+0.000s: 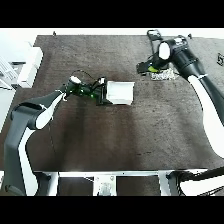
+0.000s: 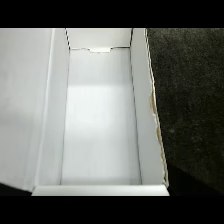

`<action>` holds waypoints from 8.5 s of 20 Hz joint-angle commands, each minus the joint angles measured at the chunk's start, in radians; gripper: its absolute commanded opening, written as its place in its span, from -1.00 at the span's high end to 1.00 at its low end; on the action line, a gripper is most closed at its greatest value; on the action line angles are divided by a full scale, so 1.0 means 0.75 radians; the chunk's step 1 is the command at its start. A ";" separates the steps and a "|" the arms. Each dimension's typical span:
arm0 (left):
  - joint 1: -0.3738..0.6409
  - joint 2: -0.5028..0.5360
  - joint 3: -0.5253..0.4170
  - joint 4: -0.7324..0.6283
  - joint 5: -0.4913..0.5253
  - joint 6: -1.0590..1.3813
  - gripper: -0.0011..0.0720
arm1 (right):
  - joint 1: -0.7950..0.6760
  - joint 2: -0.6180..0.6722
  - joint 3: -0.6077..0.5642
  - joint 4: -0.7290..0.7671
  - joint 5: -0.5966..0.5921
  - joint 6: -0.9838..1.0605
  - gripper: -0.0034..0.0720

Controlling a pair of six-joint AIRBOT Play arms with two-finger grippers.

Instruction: Fold the box and place the chain.

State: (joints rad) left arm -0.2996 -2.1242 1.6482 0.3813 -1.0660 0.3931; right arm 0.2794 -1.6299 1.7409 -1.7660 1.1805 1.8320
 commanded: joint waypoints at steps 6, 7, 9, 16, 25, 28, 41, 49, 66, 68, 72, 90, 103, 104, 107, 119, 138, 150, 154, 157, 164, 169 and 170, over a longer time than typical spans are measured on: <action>0.001 0.001 0.001 0.001 0.000 0.000 -0.34 | -0.481 -0.208 0.006 0.422 -0.355 -0.400 -0.44; 0.001 0.001 0.001 0.001 0.000 0.000 -0.34 | -0.508 -0.242 0.022 0.479 -0.361 -0.448 -0.43; 0.001 0.001 0.001 0.001 0.000 0.000 -0.34 | -0.536 -0.317 0.076 0.558 -0.377 -0.516 -0.43; 0.001 0.001 0.001 0.001 0.000 0.000 -0.34 | -0.526 -0.492 0.212 0.666 -0.372 -0.574 -0.41; 0.001 0.001 0.001 0.001 0.000 0.000 -0.34 | -0.523 -0.593 0.231 0.800 -0.374 -0.677 -0.04; 0.001 0.001 0.001 0.001 0.000 0.000 -0.34 | -0.523 -0.594 0.242 0.804 -0.360 -0.674 0.46; 0.001 0.001 0.001 0.001 0.000 0.000 -0.34 | -0.524 -0.448 0.296 0.768 -0.310 -0.664 0.87; 0.001 0.001 0.001 0.001 -0.001 0.000 -0.34 | -0.521 -0.220 0.283 0.688 -0.258 -0.663 0.87; 0.001 0.001 0.001 0.001 0.000 0.000 -0.34 | -0.001 0.374 0.267 0.417 0.247 -0.626 0.87; 0.001 0.001 0.001 0.001 0.000 0.000 -0.34 | 0.070 0.388 0.264 0.371 0.316 -0.611 0.87; 0.001 0.001 0.001 0.000 0.000 0.000 -0.34 | 0.169 0.390 0.233 0.359 0.395 -0.603 0.87; 0.001 0.001 0.001 0.000 0.000 0.000 -0.34 | 0.243 0.392 -0.159 0.540 0.157 -0.629 0.87; 0.001 0.001 0.001 0.000 0.000 0.000 -0.34 | 0.243 0.124 -0.608 0.611 -0.732 -0.594 0.88; 0.001 0.001 0.001 0.000 0.000 0.000 -0.34 | 0.240 0.077 -0.608 0.611 -0.737 -0.592 0.87; 0.001 0.001 0.001 0.000 0.000 0.000 -0.34 | 0.237 0.032 -0.607 0.609 -0.732 -0.594 -0.05; 0.001 0.001 0.001 0.000 0.001 0.000 -0.34 | -0.334 0.186 -0.664 0.634 -0.777 -0.495 -0.49; 0.001 0.001 0.001 0.000 0.002 0.001 -0.34 | -0.505 -0.540 0.010 1.334 -0.327 -1.063 -0.48; 0.001 0.001 0.001 0.000 0.001 0.000 -0.34 | -0.508 -0.537 0.031 1.389 -0.234 -1.082 0.88; 0.001 0.001 0.001 0.000 0.000 0.000 -0.34 | -0.494 -0.441 0.028 1.393 -0.129 -1.082 0.88; 0.001 0.001 0.001 0.000 0.000 0.000 -0.34 | -0.472 -0.289 0.026 1.382 -0.081 -1.082 0.88; 0.001 0.001 0.001 0.000 0.000 0.000 -0.34 | -0.332 0.137 0.020 1.098 -0.076 -0.975 0.88; 0.001 0.001 0.001 0.000 -0.001 0.000 -0.34 | -0.192 0.354 0.019 0.870 -0.135 -0.899 0.88; 0.001 0.001 0.001 0.000 -0.001 0.000 -0.34 | -0.163 0.386 0.019 0.794 -0.153 -0.865 0.88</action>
State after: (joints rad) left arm -0.2996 -2.1242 1.6482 0.3813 -1.0664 0.3927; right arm 0.0994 -1.4261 1.7557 -1.0248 1.1027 1.1267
